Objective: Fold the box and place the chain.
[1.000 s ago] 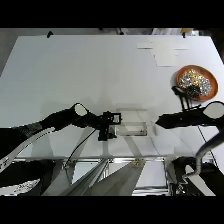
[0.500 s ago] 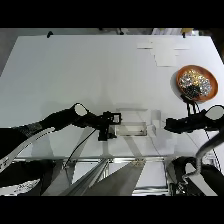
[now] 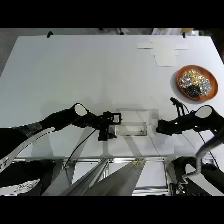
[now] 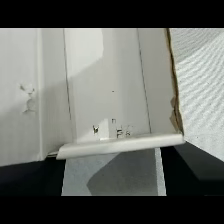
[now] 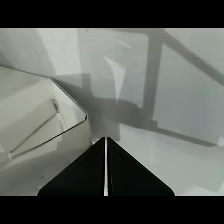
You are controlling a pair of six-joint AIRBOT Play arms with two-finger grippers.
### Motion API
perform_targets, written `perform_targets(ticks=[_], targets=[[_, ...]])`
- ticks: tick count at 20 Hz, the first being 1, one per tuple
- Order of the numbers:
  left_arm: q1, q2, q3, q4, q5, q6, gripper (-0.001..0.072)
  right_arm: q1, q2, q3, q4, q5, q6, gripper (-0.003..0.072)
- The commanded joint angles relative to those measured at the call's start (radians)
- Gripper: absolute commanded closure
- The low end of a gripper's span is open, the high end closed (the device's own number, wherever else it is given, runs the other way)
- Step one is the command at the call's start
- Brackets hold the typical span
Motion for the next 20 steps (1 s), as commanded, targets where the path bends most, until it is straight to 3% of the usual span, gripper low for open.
perform_targets(ticks=[1,2,8,10,12,18,20], targets=[[0.001,0.001,0.001,0.000,0.000,0.000,0.0570,0.045,-0.006,0.000,0.092,0.000,-0.039,0.0630],[0.001,0.001,0.001,0.000,0.000,0.000,0.0570,0.049,0.011,0.000,0.096,0.006,-0.055,0.0572],[0.001,0.001,0.001,0.000,0.000,0.000,0.0570,0.049,0.136,0.000,0.094,0.021,-0.076,0.0564],[0.001,0.001,0.001,0.000,0.000,0.000,0.0570,0.049,0.145,0.000,0.098,0.030,-0.078,0.0544],[0.001,0.001,0.001,0.000,0.000,0.000,0.0570,0.049,0.145,0.000,0.104,0.040,-0.078,0.0477],[0.001,0.001,0.001,0.000,0.000,0.000,0.0570,0.049,0.145,0.000,0.150,0.062,-0.106,0.0474],[0.001,0.001,0.001,0.000,0.000,0.000,0.0570,0.049,0.145,0.000,0.150,0.076,-0.107,0.0405]])
